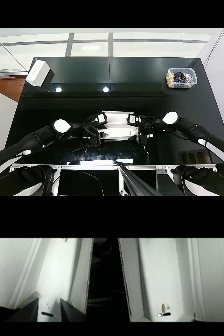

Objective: Fold the box and place the chain.

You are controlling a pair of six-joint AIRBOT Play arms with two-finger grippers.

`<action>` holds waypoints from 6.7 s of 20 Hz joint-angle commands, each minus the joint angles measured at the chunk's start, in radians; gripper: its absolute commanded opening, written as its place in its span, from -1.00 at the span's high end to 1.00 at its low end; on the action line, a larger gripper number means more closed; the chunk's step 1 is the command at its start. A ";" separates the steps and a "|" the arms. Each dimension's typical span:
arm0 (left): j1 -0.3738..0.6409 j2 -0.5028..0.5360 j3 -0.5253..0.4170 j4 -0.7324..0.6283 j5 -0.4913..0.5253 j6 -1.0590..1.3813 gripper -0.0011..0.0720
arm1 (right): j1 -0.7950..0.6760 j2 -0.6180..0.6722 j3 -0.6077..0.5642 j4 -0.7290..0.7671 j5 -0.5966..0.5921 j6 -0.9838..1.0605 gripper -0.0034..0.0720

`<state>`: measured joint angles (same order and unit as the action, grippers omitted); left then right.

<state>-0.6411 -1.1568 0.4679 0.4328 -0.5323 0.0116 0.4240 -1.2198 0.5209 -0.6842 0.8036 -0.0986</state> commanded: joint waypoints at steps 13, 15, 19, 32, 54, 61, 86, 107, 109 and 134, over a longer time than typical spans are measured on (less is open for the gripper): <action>0.110 0.164 0.001 0.238 -0.141 -0.249 0.89 | 0.000 0.000 0.000 0.000 -0.004 0.001 -0.48; 0.179 0.241 0.001 0.357 -0.242 -0.392 0.89 | 0.000 0.000 0.000 0.000 -0.004 0.001 -0.48; 0.406 0.332 -0.001 0.562 -0.357 -0.895 0.88 | 0.000 0.000 0.000 0.000 -0.004 0.001 -0.48; 0.615 0.057 -0.103 0.207 -0.386 -1.231 0.89 | 0.000 0.000 0.000 0.003 -0.004 0.000 -0.48; 0.358 -0.047 0.120 0.099 -0.500 -1.144 -0.95 | 0.000 0.000 0.000 0.003 -0.012 0.000 -0.48; 0.129 -0.047 0.120 0.224 -0.234 -1.396 -0.95 | 0.000 0.000 0.000 0.003 -0.020 0.001 -0.48; -0.170 -0.132 0.348 0.970 -0.304 -2.266 -0.36 | 0.000 0.000 0.000 0.003 -0.023 0.000 -0.48; -0.230 -0.269 0.495 1.081 -0.459 -2.378 0.21 | 0.000 0.000 0.000 0.003 -0.023 0.000 -0.48; -0.236 -0.290 0.509 1.073 -0.463 -2.377 0.21 | 0.000 0.000 0.000 0.003 -0.022 0.000 -0.48; -0.239 -0.320 0.555 1.073 -0.550 -2.376 0.07 | 0.000 0.000 0.000 0.003 -0.023 0.000 -0.48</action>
<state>-0.8799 -1.4776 1.0222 1.5066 -1.0927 -2.3634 0.4244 -1.2198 0.5205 -0.6811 0.7803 -0.0978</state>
